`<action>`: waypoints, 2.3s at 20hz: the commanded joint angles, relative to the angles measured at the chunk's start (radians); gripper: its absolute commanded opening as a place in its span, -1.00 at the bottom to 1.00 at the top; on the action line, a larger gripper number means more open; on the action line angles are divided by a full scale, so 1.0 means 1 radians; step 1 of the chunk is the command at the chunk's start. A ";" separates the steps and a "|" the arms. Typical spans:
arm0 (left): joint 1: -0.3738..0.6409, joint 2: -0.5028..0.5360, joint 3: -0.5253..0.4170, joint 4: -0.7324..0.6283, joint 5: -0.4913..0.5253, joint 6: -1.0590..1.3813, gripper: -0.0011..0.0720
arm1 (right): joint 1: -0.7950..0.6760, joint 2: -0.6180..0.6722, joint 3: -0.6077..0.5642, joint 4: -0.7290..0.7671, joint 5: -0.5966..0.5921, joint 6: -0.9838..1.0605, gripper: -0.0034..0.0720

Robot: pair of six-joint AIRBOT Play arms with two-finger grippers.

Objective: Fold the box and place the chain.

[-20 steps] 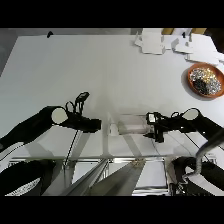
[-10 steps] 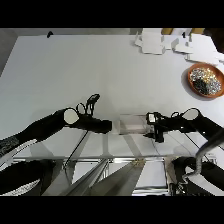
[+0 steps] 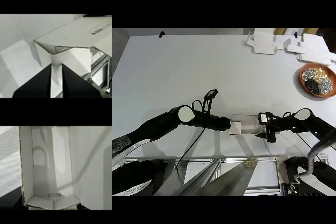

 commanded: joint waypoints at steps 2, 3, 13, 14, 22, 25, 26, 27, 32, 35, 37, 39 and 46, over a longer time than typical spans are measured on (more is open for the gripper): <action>-0.012 -0.001 0.009 -0.002 0.004 0.003 -0.55 | 0.000 0.001 0.001 0.000 0.000 0.000 0.32; -0.013 -0.001 0.009 -0.002 0.004 0.003 -0.55 | 0.000 0.001 0.001 0.000 0.000 0.000 0.32; -0.058 -0.031 0.092 0.237 -0.035 -0.180 -0.17 | 0.000 0.001 0.001 0.000 0.001 0.000 0.32; -0.068 -0.050 0.113 0.270 -0.058 -0.222 -0.17 | 0.000 0.001 0.001 0.000 0.001 0.000 0.32; -0.143 -0.129 0.225 0.468 -0.143 -0.436 -0.17 | 0.000 0.001 0.001 0.000 0.000 0.000 0.32; -0.168 -0.154 0.261 0.507 -0.170 -0.521 -0.17 | 0.000 0.000 0.001 0.000 0.000 0.000 0.32; -0.173 -0.172 0.283 0.524 -0.195 -0.547 -0.17 | 0.000 0.001 0.001 0.000 0.000 0.000 0.32; -0.175 -0.188 0.307 0.535 -0.223 -0.568 -0.17 | 0.000 0.001 0.001 0.000 0.001 0.000 0.32; -0.191 -0.252 0.431 0.669 -0.387 -0.776 -0.18 | 0.000 0.001 0.001 0.000 0.000 0.000 0.32; -0.200 -0.308 0.524 0.756 -0.524 -0.883 -0.18 | 0.000 0.001 0.001 0.000 0.000 0.000 0.32; -0.210 -0.350 0.569 0.768 -0.536 -0.907 -0.18 | 0.000 0.001 0.001 0.000 0.001 0.000 0.32; -0.217 -0.379 0.579 0.752 -0.517 -0.917 -0.18 | 0.000 0.001 0.001 0.000 0.001 0.000 0.32; -0.230 -0.408 0.579 0.782 -0.494 -0.966 -0.24 | 0.000 0.001 0.001 0.000 0.001 0.000 0.32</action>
